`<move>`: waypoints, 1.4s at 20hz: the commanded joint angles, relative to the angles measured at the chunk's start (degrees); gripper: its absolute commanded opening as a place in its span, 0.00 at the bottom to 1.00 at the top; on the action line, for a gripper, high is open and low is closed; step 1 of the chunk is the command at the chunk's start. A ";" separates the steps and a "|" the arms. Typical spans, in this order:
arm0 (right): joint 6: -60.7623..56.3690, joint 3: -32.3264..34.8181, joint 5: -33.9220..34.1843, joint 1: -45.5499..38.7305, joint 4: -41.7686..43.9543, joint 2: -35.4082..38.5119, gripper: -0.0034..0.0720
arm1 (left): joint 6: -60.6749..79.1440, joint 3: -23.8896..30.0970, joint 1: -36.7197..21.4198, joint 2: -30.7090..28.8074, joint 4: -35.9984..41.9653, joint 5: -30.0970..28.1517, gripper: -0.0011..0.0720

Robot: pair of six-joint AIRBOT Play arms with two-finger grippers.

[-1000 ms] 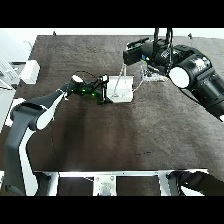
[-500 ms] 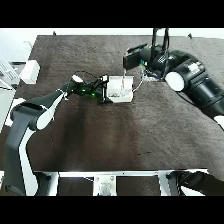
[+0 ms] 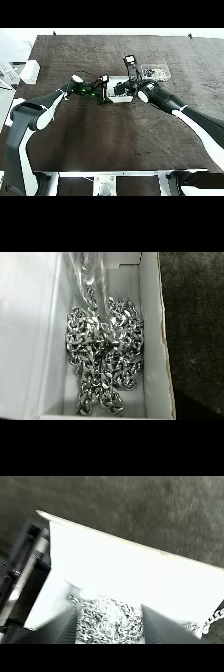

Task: Fold the box and place the chain.

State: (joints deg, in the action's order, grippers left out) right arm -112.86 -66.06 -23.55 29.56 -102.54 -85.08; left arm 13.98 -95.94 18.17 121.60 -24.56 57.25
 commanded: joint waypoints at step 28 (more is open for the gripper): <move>49.07 -17.16 -8.17 -26.93 46.23 -24.26 0.43 | 0.00 -0.02 0.00 -0.02 -0.02 -0.02 0.49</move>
